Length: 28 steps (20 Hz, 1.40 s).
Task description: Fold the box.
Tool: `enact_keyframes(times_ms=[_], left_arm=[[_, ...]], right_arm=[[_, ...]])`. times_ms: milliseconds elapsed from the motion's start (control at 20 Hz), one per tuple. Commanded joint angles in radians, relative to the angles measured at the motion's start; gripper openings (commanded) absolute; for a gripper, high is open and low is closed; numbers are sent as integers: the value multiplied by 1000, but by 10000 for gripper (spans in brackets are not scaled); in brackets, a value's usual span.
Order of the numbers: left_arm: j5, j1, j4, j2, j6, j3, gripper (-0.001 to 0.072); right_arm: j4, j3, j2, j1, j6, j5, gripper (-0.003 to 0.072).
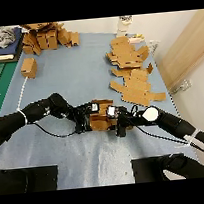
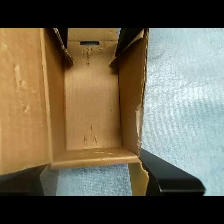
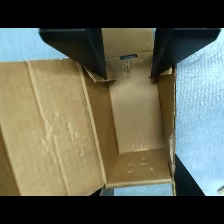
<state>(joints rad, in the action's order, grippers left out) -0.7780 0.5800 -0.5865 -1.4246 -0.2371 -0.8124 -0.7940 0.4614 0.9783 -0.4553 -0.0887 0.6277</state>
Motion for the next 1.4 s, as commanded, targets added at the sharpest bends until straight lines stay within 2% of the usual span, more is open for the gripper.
enact_keyframes(times_ms=[0, 50, 100, 150, 200, 300, 400, 550, 650, 750, 950, 1150, 1250, 1350], left_arm=[[1, 0, 0, -1, -1, -1, 406], [1, 0, 0, -1, -1, -1, 406], [1, 0, 0, -1, -1, -1, 406], [1, 0, 0, -1, -1, -1, 406], [1, 0, 0, -1, -1, -1, 406], [1, 0, 0, -1, -1, -1, 406], [1, 0, 0, -1, -1, -1, 406], [1, 0, 0, -1, -1, -1, 406], [1, 0, 0, -1, -1, -1, 406], [1, 0, 0, -1, -1, -1, 406], [1, 0, 0, -1, -1, -1, 406], [1, 0, 0, -1, -1, -1, 406], [1, 0, 0, -1, -1, -1, 406], [1, 0, 0, -1, -1, -1, 406]], right_arm=[[-92, 1, -6, 6, -93, 46, 480], [-153, 1, -14, 14, -177, 92, 412], [-222, 1, -30, 27, -301, 143, 297], [-280, 1, -55, 47, -414, 183, 230], [-335, 1, -94, 74, -517, 207, 228], [-376, 1, -196, 142, -687, 223, 19], [-405, -2, -310, 214, -869, 237, 5], [-449, -18, -440, 303, -1271, 267, 4], [-450, -57, -478, 335, -1492, 268, 4], [-431, -113, -468, 336, -1597, 268, 4], [-284, -204, -381, 335, -1604, 184, 4], [-210, -211, -282, 304, -1563, 101, 4], [-175, -211, -277, 283, -1548, 84, 3], [-125, -211, -327, 283, -1526, 78, 3]])
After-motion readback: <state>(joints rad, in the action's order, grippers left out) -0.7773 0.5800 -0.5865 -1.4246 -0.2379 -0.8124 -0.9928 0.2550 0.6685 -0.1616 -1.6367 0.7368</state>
